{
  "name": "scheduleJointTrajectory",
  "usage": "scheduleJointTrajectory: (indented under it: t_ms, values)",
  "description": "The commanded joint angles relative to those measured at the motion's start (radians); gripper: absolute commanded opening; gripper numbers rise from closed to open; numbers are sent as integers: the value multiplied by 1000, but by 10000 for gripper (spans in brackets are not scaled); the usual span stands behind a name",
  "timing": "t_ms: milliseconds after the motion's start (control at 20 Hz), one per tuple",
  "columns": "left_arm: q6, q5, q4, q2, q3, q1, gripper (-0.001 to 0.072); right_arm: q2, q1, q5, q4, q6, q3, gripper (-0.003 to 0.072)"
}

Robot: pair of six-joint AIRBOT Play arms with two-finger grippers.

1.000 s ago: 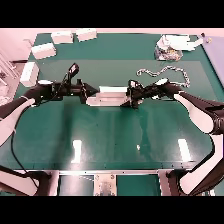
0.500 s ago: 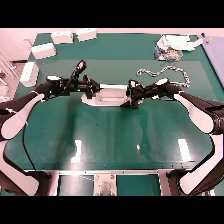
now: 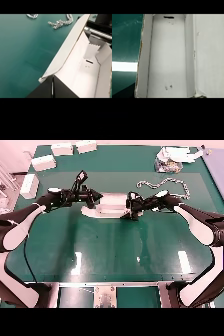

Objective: Fold the box and place the chain.

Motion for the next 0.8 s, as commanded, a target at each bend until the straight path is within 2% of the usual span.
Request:
scheduleJointTrajectory:
  t_ms: [0,450,750]
  values:
    - [1,13,-14,-18,1,0,18,0,0,0,0,0,0,590]
    - [-7,2,-14,-45,0,-2,18,0,0,0,0,0,0,590]
    - [-22,33,63,-45,0,-61,18,0,0,0,0,0,0,590]
